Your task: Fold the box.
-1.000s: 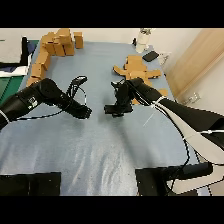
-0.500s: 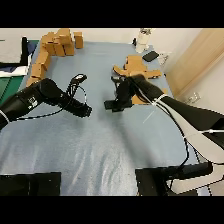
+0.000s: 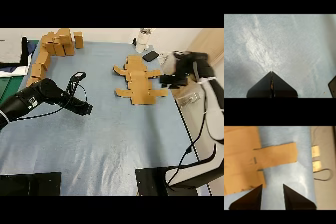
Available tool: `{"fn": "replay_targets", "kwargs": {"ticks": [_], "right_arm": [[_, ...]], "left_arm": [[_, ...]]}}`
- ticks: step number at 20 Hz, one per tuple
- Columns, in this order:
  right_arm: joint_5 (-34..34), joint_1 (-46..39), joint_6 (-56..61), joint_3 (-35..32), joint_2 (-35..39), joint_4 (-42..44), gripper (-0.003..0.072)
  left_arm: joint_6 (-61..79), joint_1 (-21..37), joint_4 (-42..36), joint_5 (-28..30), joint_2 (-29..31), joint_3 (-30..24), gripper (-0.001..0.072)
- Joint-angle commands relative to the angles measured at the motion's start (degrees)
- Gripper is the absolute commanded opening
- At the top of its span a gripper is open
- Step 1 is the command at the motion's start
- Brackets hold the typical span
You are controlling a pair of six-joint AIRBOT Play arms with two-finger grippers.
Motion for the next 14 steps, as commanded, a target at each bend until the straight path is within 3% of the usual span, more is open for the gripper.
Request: {"fn": "replay_targets", "kwargs": {"ticks": [1, 6, 7, 8, 9, 14], "right_arm": [[5.4, -16.9, -17.3, 1.0, -5.2, 28.5, 0.0431], [7.5, -20.7, -27.1, 1.9, -13.1, 29.7, 0.0436], [7.5, -20.2, -28.4, 2.1, -14.4, 30.1, 0.0435], [7.4, -19.6, -29.8, 2.4, -15.6, 30.3, 0.0435], [7.0, -19.0, -30.9, 3.0, -16.6, 30.3, 0.0435], [1.5, -17.9, -35.3, 6.9, -20.9, 32.9, 0.0435]], "left_arm": [[-0.2, 0.0, -0.6, 0.4, 0.0, 0.0, 0.0015], [-0.1, 0.0, -1.4, 0.4, 0.0, 0.0, 0.0017], [-0.1, 0.0, -1.5, 0.4, 0.0, 0.0, 0.0135], [-0.1, 0.0, -1.6, 0.4, 0.0, 0.0, 0.0412], [-0.2, 0.0, -2.1, 0.5, 0.0, 0.0, 0.0502], [-0.2, 0.0, -5.0, 0.9, 0.0, 0.0, 0.0504]]}}
